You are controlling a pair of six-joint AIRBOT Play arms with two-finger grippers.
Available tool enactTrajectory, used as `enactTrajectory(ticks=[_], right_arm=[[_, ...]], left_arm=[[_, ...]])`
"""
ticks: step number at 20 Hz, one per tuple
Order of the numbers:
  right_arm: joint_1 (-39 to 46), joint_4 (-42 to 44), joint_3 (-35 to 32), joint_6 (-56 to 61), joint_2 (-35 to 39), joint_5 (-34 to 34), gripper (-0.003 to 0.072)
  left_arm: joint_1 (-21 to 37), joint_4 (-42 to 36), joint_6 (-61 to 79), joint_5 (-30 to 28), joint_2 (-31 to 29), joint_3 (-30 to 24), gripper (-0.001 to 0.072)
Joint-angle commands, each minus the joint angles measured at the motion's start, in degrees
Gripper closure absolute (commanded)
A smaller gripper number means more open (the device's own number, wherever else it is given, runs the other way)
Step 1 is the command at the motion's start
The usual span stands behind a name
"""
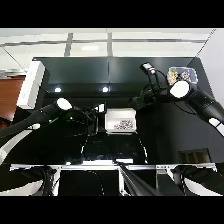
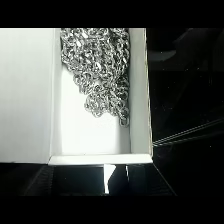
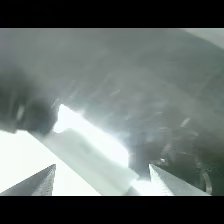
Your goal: Fold the box and place the chain.
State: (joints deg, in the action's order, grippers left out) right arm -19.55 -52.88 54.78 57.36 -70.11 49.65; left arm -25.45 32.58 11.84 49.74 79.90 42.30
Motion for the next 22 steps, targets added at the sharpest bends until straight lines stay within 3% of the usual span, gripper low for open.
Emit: enactTrajectory(ticks=[1,12,18,20,21,22], right_arm=[[-0.6,1.7,2.6,-19.1,0.1,13.7,0.0034],[-7.1,1.9,-1.6,-34.7,-0.3,14.3,0.0034],[-7.1,1.9,-2.9,-38.0,-1.3,10.5,0.0036],[-7.1,1.8,-2.9,-38.3,-1.3,10.3,0.0385],[-7.1,1.9,-2.9,-38.2,-1.3,10.3,0.047],[-7.1,1.9,-2.9,-38.2,-1.3,10.3,0.0469]], left_arm=[[0.0,0.2,-0.1,-0.2,0.0,0.0,0.0215],[0.0,0.2,-0.1,-0.1,0.0,0.0,0.0215],[0.0,0.2,-0.1,0.0,0.0,0.0,0.0215],[0.0,0.2,-0.1,0.0,0.0,0.0,0.0215],[0.0,0.2,-0.1,0.0,0.0,0.0,0.0215],[0.0,0.2,-0.1,0.0,0.0,0.0,0.0216]])
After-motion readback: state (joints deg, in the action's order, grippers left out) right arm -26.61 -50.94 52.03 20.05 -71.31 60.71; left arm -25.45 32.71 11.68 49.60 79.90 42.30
